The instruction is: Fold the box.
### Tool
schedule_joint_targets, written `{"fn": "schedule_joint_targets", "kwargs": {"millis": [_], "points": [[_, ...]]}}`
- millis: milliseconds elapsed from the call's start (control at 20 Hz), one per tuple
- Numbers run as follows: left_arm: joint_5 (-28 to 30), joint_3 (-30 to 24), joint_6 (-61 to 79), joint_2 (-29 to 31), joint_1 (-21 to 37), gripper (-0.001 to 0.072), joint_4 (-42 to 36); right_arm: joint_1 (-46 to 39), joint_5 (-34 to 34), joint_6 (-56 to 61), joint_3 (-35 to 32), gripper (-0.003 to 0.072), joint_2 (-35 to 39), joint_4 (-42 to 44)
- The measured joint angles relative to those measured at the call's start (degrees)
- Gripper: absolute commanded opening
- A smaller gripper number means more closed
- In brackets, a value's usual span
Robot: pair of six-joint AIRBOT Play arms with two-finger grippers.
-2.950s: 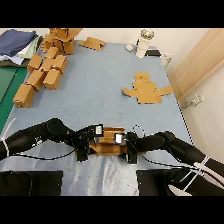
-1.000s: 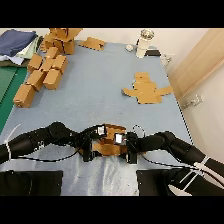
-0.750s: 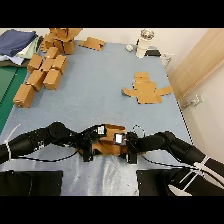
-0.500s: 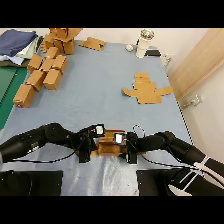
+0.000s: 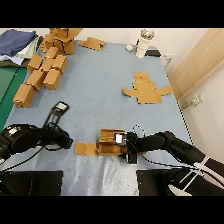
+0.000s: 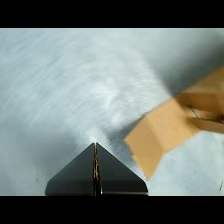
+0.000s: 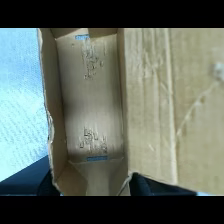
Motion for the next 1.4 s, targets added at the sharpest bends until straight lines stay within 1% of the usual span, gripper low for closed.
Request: {"fn": "schedule_joint_targets", "kwargs": {"millis": [50, 150, 400, 550, 750, 900, 1050, 1250, 1350, 1400], "points": [[-0.35, -0.98, -2.34, 0.24, 1.86, 0.0011, -1.07, 0.0, 0.0, 0.0, 0.0, 0.0489, 0.0, -0.02], [-0.15, -2.56, -3.41, -0.52, 4.22, 0.0011, -5.75, 0.0, 0.0, 0.0, 0.0, 0.0489, 0.0, 0.0], [2.1, -4.37, 0.87, -7.93, 6.34, 0.0011, -17.97, 0.0, 0.0, 0.0, 0.0, 0.0489, 0.0, 0.0], [3.89, -4.61, 7.13, -12.79, 5.31, 0.001, -27.54, 0.0, 0.0, 0.0, 0.0, 0.0489, 0.0, 0.0], [7.89, -4.7, 11.28, -15.98, -0.2, 0.0011, -36.35, 0.0, 0.0, 0.0, 0.0, 0.0489, 0.0, 0.0], [10.64, -4.39, 12.09, -16.74, -4.2, 0.0011, -40.28, 0.0, -0.02, 0.0, 0.0, 0.0489, 0.0, 0.0], [12.11, -2.91, 12.41, -17.0, -6.54, 0.0012, -42.62, 0.0, 0.0, 0.0, 0.0, 0.0489, 0.0, -0.02], [12.11, 0.15, 12.48, -17.18, -6.93, 0.0015, -43.25, 0.0, 0.0, 0.02, 0.0, 0.0489, 0.0, 0.0], [10.12, 1.36, 12.17, -17.18, -5.2, 0.0016, -42.66, 0.0, 0.0, 0.0, 0.0, 0.0489, 0.0, 0.0], [8.94, 1.84, 11.93, -17.18, -3.93, 0.01, -42.38, 0.0, 0.0, 0.0, 0.0, 0.0489, 0.0, 0.0]]}}
